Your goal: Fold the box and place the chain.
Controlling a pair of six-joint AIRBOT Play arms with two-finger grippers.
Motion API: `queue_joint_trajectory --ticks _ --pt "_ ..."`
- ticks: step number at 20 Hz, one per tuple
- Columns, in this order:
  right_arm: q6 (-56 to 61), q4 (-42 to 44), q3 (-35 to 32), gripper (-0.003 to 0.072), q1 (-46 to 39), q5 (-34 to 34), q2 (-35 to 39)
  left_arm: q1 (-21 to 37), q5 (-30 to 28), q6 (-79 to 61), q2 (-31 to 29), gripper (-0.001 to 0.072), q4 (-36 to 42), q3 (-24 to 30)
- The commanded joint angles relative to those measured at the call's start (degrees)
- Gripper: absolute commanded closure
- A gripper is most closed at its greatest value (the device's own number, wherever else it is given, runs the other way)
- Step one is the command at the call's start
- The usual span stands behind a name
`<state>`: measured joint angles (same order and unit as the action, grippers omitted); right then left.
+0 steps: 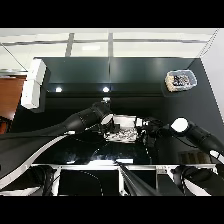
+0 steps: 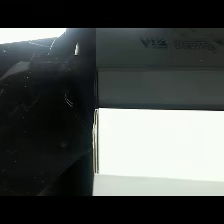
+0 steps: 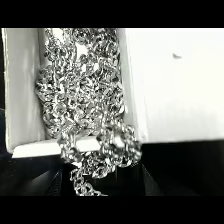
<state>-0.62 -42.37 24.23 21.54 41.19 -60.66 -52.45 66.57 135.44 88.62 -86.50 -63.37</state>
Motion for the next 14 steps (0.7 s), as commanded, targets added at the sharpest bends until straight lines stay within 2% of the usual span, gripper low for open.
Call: queue_joint_trajectory --ticks 1,6,7,10,11,12,14 --pt "-0.2 0.1 0.0 0.0128 1.1 -2.1 -0.8 0.0 0.2 0.0 0.0 0.0679 0.0 0.0" --pt "-0.2 0.2 0.0 0.0134 1.1 -2.1 -1.6 0.0 0.2 0.0 0.0 0.0679 0.0 0.0" --pt "-0.1 0.2 0.0 0.0255 1.1 -2.0 -1.6 0.0 0.2 0.0 0.0 0.0679 0.0 0.0" --pt "2.7 0.2 0.0 0.0273 1.1 -2.3 -1.6 0.0 0.2 0.0 0.0 0.0679 0.0 0.0" --pt "3.3 0.1 0.0 0.0501 1.1 -2.4 -1.5 0.0 0.2 0.0 0.0 0.0679 0.0 0.0" --pt "4.1 0.1 0.0 0.0664 1.1 -2.4 -1.3 0.0 0.2 0.0 0.0 0.0679 0.0 0.0" --pt "8.5 -1.8 0.9 0.0674 1.1 -1.4 -1.2 0.0 0.2 0.0 0.0 0.0679 0.0 0.0"
